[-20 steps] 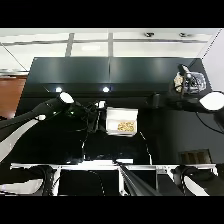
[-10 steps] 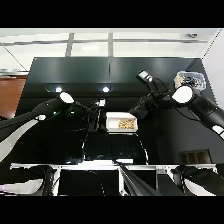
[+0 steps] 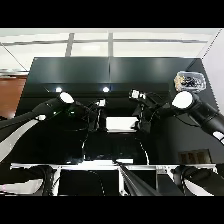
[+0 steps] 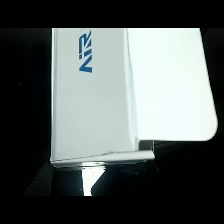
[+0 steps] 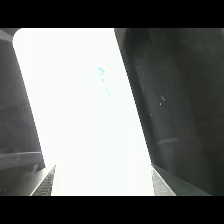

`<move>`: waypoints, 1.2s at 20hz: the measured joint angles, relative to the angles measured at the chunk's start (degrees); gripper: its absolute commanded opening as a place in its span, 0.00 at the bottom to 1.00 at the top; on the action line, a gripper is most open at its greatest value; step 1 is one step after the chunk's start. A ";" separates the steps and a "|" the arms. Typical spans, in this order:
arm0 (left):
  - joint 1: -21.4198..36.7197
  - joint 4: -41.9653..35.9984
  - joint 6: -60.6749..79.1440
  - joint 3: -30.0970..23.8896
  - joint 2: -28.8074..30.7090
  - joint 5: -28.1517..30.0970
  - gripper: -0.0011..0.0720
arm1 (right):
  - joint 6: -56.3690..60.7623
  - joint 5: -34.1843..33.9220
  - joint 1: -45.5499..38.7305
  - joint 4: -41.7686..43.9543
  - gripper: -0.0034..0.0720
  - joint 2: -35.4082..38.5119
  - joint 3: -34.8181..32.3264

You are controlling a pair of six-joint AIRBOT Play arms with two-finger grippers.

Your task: Fold the box and place the chain.

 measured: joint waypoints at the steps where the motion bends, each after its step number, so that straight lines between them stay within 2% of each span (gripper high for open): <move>1: 0.00 0.00 0.00 0.00 0.00 0.00 0.52 | -1.38 -0.59 0.28 0.42 0.88 -0.02 -0.28; 2: 0.00 0.00 -0.02 0.00 0.00 -0.02 0.52 | -2.49 -1.18 0.50 0.76 0.75 -0.02 -0.48; 3: 0.00 0.00 -0.02 0.00 0.00 -0.02 0.52 | -3.26 -1.64 0.66 0.85 0.69 -0.07 -0.63; 7: 0.00 0.00 -0.02 0.00 0.00 -0.07 0.52 | -4.96 -2.80 0.94 1.25 0.69 -0.07 -0.92; 8: 0.00 0.00 -0.02 0.00 0.00 -0.07 0.52 | -5.09 -2.82 0.96 1.27 0.59 -0.07 -0.92; 9: 0.00 0.00 -0.04 0.00 0.00 -0.07 0.52 | -5.25 -2.95 1.01 1.31 0.39 -0.07 -0.94; 10: 0.00 0.00 -0.07 0.00 -0.02 -0.09 0.52 | -5.29 -2.93 1.01 1.40 0.35 -0.11 -0.96; 24: 0.02 0.02 -0.07 0.00 0.00 -0.20 0.52 | -5.16 -4.68 1.01 2.36 0.35 -0.13 -3.02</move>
